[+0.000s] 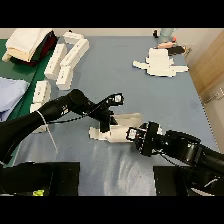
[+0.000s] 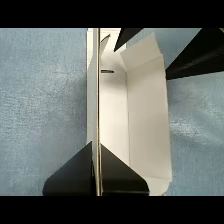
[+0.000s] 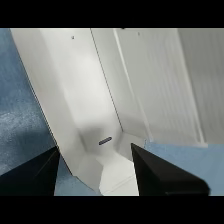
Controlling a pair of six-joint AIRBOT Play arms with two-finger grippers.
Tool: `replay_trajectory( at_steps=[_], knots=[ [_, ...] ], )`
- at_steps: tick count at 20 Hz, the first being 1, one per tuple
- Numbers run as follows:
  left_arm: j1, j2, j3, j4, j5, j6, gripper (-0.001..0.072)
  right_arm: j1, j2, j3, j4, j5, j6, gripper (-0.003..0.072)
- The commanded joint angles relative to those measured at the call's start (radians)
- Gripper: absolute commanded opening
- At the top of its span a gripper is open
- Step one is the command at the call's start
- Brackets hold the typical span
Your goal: Fold the box.
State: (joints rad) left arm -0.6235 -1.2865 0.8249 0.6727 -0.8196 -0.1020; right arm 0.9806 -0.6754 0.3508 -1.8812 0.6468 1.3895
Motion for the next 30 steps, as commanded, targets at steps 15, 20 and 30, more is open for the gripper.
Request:
replay_trajectory(
  at_steps=[15, 20, 30],
  knots=[
    [0.000, 0.000, 0.001, 0.000, 0.000, 0.000, 0.0017, -0.525, -0.077, 0.008, 0.993, -0.021, -1.100, 0.0720],
    [0.000, 0.000, 0.001, 0.000, 0.000, 0.000, 0.0017, -0.708, -0.238, 0.070, 1.242, 0.191, -1.441, 0.0720],
    [0.000, 0.000, 0.001, 0.000, 0.000, 0.000, 0.0017, -0.721, -0.329, 0.089, 1.226, 0.177, -1.494, 0.0718]
  ],
)
